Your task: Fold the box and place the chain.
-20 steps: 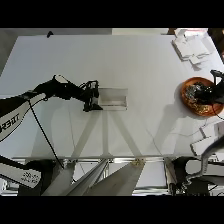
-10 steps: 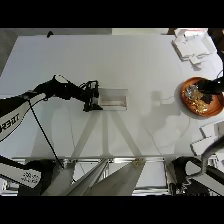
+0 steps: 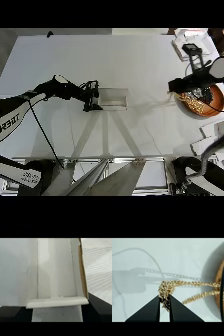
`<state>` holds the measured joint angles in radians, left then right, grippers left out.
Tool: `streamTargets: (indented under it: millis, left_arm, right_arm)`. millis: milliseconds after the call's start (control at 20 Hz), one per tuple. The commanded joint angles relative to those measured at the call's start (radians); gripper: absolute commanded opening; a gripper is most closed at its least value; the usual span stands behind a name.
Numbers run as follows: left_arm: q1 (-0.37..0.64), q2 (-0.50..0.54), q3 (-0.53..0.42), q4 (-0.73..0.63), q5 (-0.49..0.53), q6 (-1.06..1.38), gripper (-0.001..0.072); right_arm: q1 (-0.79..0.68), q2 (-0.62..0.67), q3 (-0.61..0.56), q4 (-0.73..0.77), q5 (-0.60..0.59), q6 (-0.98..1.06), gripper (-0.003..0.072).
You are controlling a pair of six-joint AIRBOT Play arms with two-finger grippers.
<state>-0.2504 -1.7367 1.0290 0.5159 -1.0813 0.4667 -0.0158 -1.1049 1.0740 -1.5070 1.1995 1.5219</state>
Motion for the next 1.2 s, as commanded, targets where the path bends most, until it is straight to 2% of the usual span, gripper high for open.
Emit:
streamTargets:
  millis: [0,300,600,850,1150]
  left_arm:
    - [-0.001,0.001,0.001,0.000,0.000,0.000,0.0277]
    - [-0.001,0.001,0.001,0.000,0.000,0.000,0.0277]
    - [-0.001,0.001,0.001,0.000,0.000,0.000,0.0277]
    - [-0.001,0.001,0.001,0.000,0.000,0.000,0.0277]
    - [-0.001,0.001,0.001,0.000,0.000,0.000,0.0277]
  right_arm:
    - [0.172,0.002,0.001,0.000,-0.050,0.101,0.0008]
    - [0.365,-0.001,0.001,0.000,-0.173,0.224,0.0008]
    - [0.493,-0.030,0.001,0.011,-0.354,0.338,0.0009]
    - [0.558,-0.126,0.001,0.050,-0.411,0.341,0.0009]
    - [0.571,-0.246,0.003,0.138,-0.655,0.417,0.0009]
